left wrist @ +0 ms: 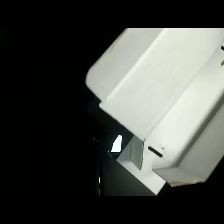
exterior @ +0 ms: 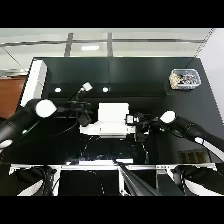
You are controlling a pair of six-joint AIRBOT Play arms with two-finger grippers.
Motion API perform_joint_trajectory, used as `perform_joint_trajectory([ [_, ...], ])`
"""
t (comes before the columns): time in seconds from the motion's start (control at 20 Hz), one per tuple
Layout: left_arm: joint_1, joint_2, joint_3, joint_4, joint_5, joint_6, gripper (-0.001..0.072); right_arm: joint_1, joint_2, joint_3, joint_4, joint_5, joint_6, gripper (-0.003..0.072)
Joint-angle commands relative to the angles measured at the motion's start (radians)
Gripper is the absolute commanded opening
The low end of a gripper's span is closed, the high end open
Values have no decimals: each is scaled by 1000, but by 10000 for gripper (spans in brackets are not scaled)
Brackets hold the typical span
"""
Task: Fold the box and place the chain.
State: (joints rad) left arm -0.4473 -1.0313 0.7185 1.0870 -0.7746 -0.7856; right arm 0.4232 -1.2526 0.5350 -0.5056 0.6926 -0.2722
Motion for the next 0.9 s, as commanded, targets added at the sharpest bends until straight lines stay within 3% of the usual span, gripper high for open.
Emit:
perform_joint_trajectory([
  [0.0,39,118,-122,-98,-119,142,27,1,0,0,-1,2,0,227],
  [0.1,28,102,-147,-133,-175,258,66,1,0,0,-1,2,0,228],
  [0.2,6,76,-147,-94,-138,369,719,1,0,0,-2,2,0,227],
  [0.45,-19,-39,-137,-130,-83,675,702,1,0,0,-3,2,0,227],
  [0.85,-19,-120,-138,-256,15,757,685,1,0,0,-3,2,0,227],
])
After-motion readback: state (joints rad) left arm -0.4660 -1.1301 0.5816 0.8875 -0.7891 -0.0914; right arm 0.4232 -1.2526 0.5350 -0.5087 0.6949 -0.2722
